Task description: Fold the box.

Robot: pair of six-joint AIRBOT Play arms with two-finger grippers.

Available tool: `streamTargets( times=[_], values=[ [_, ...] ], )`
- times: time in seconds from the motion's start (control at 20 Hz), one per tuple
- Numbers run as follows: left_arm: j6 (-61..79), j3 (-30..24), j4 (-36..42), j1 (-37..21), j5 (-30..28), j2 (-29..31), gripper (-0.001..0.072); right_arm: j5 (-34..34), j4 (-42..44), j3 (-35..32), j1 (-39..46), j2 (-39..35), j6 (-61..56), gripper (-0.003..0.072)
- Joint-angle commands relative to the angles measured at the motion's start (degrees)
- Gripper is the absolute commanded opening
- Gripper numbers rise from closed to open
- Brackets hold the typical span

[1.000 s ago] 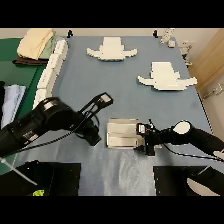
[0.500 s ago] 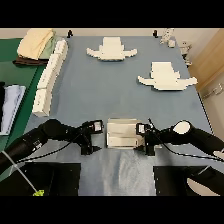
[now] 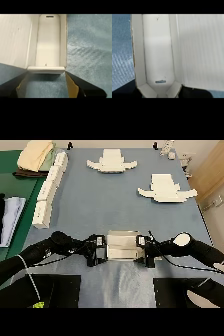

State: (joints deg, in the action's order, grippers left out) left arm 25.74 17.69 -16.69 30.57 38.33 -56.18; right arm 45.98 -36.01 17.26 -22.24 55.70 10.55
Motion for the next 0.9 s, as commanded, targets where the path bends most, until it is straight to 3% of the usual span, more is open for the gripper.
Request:
streamTargets(
  times=[0.0,0.35,0.85],
  values=[
    [1.9,0.1,1.4,1.4,0.2,-1.2,0.0696,0.0,0.0,0.0,0.0,0.0,0.0,0.0490],
    [-1.8,2.1,1.1,2.8,-2.3,-3.5,0.0695,0.0,0.0,0.0,0.0,0.0,0.0,0.0489],
    [-10.1,4.6,-7.0,7.3,-5.4,-6.2,0.0695,0.0,0.0,0.0,0.0,0.0,0.0,0.0490]
  ],
)
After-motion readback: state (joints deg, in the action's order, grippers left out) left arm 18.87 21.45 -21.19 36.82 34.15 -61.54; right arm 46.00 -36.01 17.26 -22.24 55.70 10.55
